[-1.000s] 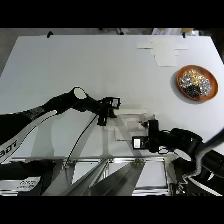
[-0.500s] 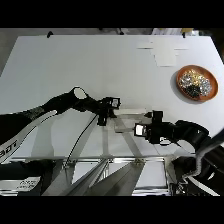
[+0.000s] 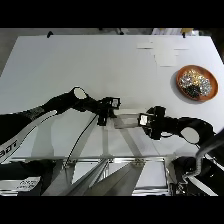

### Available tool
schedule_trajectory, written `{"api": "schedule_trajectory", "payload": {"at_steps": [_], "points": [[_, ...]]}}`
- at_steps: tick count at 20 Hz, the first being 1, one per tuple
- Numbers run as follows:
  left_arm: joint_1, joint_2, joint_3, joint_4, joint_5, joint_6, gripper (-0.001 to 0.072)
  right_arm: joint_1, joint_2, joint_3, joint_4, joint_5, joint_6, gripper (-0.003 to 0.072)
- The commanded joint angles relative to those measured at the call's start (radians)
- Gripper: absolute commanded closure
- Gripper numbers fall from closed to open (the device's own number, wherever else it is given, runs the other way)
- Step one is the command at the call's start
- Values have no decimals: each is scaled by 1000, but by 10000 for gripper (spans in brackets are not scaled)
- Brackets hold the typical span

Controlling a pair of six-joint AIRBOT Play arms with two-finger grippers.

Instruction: Fold the box and place the chain.

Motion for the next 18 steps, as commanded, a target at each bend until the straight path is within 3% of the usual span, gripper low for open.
{"api": "schedule_trajectory", "payload": {"at_steps": [1,5,10,18], "points": [[-1,1,0,0,0,0,699,-84,-52,22,174,40,-162,33],[-1,1,0,0,0,0,699,-172,-105,31,193,76,-217,32],[-1,1,0,0,0,0,699,-219,-151,31,407,88,-466,32],[-1,1,0,0,0,0,699,-282,-272,31,513,101,-623,32]]}}
